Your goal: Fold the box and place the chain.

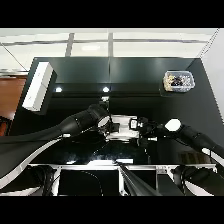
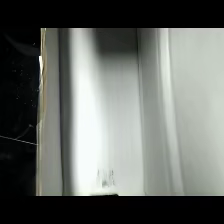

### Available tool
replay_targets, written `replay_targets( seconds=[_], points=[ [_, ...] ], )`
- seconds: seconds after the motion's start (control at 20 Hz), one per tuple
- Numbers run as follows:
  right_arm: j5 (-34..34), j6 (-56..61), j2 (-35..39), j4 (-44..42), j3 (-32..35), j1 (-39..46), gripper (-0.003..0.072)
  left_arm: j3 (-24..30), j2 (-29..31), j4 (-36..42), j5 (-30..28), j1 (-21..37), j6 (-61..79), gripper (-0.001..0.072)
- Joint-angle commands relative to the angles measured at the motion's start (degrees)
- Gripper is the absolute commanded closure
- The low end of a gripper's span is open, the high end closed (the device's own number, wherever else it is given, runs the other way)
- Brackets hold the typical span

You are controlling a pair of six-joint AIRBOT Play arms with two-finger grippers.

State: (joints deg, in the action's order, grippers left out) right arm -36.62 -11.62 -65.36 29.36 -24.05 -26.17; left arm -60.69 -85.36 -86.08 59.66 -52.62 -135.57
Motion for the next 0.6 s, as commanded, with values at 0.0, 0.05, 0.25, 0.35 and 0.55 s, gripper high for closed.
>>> replay_targets(
  seconds=[0.0,0.05,0.25,0.35,0.55],
  points=[
    [0.0,3.72,0.87,1.55,-0.04,-0.02,0.0039,-0.04,0.02,-0.44,0.94,0.0,0.26,0.0683],
    [-0.31,4.76,1.88,3.21,-0.09,0.0,0.0039,-0.07,0.02,-0.44,0.92,0.02,0.26,0.0683],
    [-2.56,12.35,8.76,14.16,-0.7,0.09,0.004,-0.07,0.04,-0.46,1.09,0.02,0.33,0.0683],
    [-5.11,15.47,11.45,19.8,-0.87,0.11,0.0039,-0.07,0.04,-0.37,1.16,0.24,0.31,0.0682],
    [-8.26,16.81,11.69,21.46,-0.79,-0.09,0.004,-0.07,0.04,-0.46,1.14,0.24,0.33,0.0683]
  ],
)
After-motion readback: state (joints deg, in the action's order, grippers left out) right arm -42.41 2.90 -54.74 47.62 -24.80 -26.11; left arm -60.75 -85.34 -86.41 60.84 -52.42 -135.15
